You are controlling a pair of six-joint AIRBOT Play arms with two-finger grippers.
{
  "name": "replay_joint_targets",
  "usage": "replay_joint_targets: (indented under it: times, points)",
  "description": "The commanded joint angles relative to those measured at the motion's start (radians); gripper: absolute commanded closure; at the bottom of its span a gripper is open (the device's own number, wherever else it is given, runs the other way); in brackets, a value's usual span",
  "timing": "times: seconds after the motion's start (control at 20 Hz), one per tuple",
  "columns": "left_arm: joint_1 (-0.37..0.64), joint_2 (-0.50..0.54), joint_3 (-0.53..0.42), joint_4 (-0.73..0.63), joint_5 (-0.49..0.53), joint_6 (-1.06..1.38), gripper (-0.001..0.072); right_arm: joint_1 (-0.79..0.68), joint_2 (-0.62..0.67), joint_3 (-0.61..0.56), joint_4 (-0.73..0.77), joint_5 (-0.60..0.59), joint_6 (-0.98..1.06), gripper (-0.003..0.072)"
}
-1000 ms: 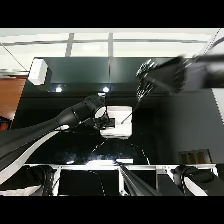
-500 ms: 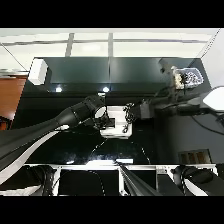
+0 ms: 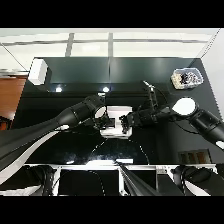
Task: Fold the box and place the chain.
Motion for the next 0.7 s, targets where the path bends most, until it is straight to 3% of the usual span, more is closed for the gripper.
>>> replay_joint_targets:
  times: [0.0,0.15,0.35,0.65]
  points:
    - [0.001,0.0,0.001,0.0,0.001,0.0,0.0683,0.006,-0.015,-0.003,-0.027,0.006,0.021,0.0415]
    - [0.001,0.0,0.001,0.0,0.002,0.0,0.0683,-0.018,-0.014,0.002,-0.047,0.039,0.021,0.041]
    - [0.001,0.0,0.001,0.0,0.005,0.0,0.0683,-0.172,0.01,0.096,-0.135,0.257,0.016,0.0411]
    - [0.002,0.0,0.001,0.002,0.043,0.0,0.0683,-0.362,0.234,0.127,-0.238,0.333,0.011,0.0412]
